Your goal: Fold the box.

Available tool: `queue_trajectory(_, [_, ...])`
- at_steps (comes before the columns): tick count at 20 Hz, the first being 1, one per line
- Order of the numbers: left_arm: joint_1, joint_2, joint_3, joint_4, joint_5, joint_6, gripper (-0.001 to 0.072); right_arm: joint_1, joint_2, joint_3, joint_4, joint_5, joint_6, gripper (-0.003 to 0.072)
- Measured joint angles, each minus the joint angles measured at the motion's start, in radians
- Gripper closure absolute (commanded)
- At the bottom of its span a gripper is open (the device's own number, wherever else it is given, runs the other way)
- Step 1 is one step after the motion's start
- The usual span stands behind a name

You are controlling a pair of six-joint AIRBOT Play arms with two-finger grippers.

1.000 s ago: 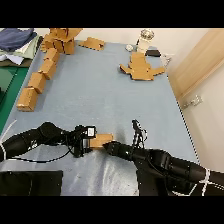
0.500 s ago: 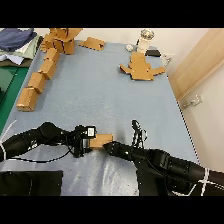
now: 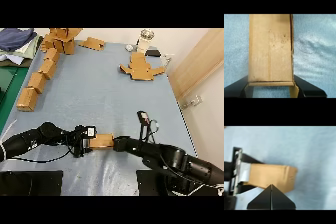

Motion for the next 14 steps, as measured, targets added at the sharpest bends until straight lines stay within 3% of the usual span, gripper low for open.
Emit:
queue_trajectory(3, [0.0,0.0,0.0,0.0,0.0,0.0,0.032,-0.044,0.021,0.045,-0.068,-0.221,0.0,0.0683])
queue_trajectory(5, [0.0,0.0,0.0,0.0,0.001,0.0,0.032,-0.064,0.028,0.058,-0.082,-0.294,0.001,0.0683])
queue_trajectory(14, [0.0,0.0,0.0,0.0,0.001,0.0,0.0321,-0.087,0.033,0.071,-0.105,-0.388,0.059,0.0683])
